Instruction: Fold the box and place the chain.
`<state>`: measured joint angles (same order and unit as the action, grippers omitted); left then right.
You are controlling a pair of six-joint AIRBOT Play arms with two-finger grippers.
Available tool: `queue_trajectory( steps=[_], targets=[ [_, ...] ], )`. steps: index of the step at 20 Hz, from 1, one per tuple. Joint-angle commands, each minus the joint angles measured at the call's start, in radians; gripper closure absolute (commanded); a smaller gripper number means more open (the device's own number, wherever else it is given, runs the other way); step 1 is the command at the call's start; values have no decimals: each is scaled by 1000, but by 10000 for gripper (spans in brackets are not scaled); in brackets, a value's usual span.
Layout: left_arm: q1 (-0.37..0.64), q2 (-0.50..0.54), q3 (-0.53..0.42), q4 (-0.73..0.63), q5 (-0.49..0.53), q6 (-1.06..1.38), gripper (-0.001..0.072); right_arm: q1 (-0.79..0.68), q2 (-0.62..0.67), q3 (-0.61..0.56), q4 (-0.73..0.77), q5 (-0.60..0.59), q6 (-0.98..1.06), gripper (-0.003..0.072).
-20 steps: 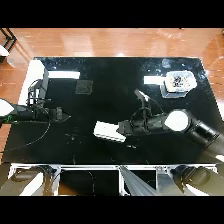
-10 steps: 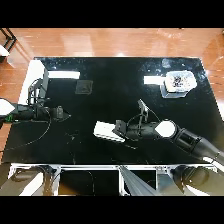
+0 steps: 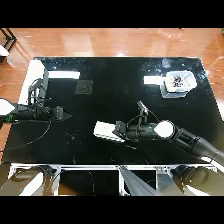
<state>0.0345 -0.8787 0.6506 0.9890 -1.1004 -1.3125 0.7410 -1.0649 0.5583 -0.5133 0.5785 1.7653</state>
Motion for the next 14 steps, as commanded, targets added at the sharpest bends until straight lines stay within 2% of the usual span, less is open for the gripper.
queue_trajectory(
  steps=[1,6,14],
  targets=[
    [-1,-1,0,-3,0,0,139,1,0,-1,-16,5,0,665],
    [-1,-1,0,-3,0,0,139,8,-30,-1,-15,23,0,665],
    [-1,-1,0,-3,0,0,139,44,-67,-1,-23,-19,-15,665]
  ],
)
